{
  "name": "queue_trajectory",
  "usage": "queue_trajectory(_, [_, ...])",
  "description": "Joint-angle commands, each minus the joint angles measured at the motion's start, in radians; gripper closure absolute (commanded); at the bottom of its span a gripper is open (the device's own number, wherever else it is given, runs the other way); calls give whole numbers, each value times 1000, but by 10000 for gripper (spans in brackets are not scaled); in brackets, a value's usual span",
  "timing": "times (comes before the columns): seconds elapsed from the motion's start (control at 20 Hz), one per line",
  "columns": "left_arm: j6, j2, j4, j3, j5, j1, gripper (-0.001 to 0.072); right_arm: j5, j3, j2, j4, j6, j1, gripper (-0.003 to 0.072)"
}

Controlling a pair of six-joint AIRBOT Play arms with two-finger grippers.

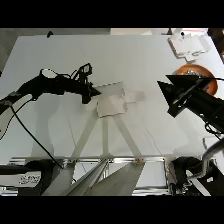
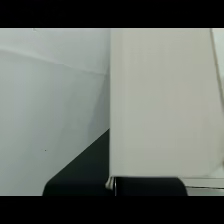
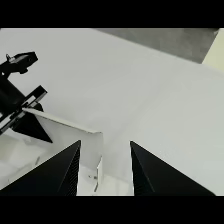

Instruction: Fold the box and place the chain.

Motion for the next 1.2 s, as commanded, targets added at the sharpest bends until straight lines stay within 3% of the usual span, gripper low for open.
queue_trajectory(0.0, [30,-38,-1,-2,-19,-1,708,15,0,-52,-32,26,1,373])
queue_trajectory(0.25, [3,-36,37,89,-113,8,708,19,0,-113,-31,27,1,373])
queue_trajectory(0.55, [-38,-91,80,224,-150,7,709,26,0,-122,-28,30,1,372])
queue_trajectory(0.8, [-49,-178,169,233,-172,-13,707,26,0,-122,-27,43,1,372])
queue_trajectory(1.15, [9,-198,135,233,-145,-13,705,100,0,-125,-29,59,1,372])
